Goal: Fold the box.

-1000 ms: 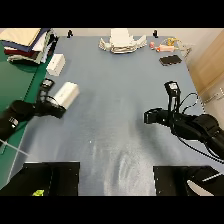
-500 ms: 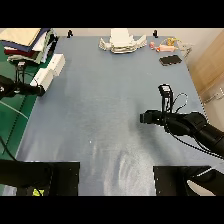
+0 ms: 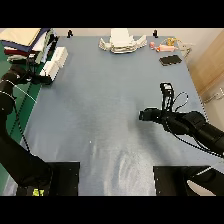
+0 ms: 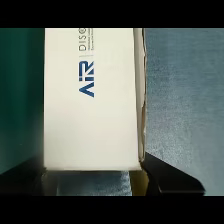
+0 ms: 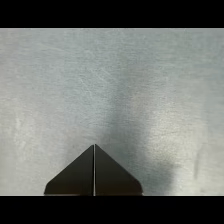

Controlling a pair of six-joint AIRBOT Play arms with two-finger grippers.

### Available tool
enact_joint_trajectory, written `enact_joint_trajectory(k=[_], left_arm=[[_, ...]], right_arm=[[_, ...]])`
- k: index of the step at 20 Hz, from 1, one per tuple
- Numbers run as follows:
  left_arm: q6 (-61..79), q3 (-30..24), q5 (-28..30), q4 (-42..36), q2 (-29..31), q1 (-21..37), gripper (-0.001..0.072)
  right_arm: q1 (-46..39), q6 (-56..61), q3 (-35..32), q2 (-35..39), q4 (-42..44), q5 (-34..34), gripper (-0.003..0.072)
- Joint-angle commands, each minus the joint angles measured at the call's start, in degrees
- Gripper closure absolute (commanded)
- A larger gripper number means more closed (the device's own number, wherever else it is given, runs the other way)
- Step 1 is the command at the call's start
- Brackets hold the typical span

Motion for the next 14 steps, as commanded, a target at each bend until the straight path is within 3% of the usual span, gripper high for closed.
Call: enact_joint_trajectory(k=[1, 9, 10, 11, 14], left_arm=[[0.07, 3.28, -0.63, -0.09, -3.15, -0.61, 0.0266], [-0.11, 3.28, 0.76, -0.57, -3.15, -0.66, 0.0264], [-0.22, 3.28, 0.66, -0.57, -3.15, -0.66, 0.0193], [-0.44, 3.3, 0.63, -0.55, -3.15, -0.66, 0.0009], [-0.63, 3.41, -2.12, -0.31, -2.75, -0.31, 0.0008]], right_arm=[[-0.02, 0.22, 0.81, -1.16, -0.11, 0.07, 0.0683], [0.02, 0.22, 1.2, -2.91, 0.07, -0.02, 0.0683], [0.02, 0.22, 1.2, -2.91, 0.07, -0.11, 0.0683], [0.02, 0.22, 1.2, -2.91, 0.09, -0.17, 0.0683], [0.02, 0.22, 1.22, -2.91, 0.09, -0.72, 0.0683]])
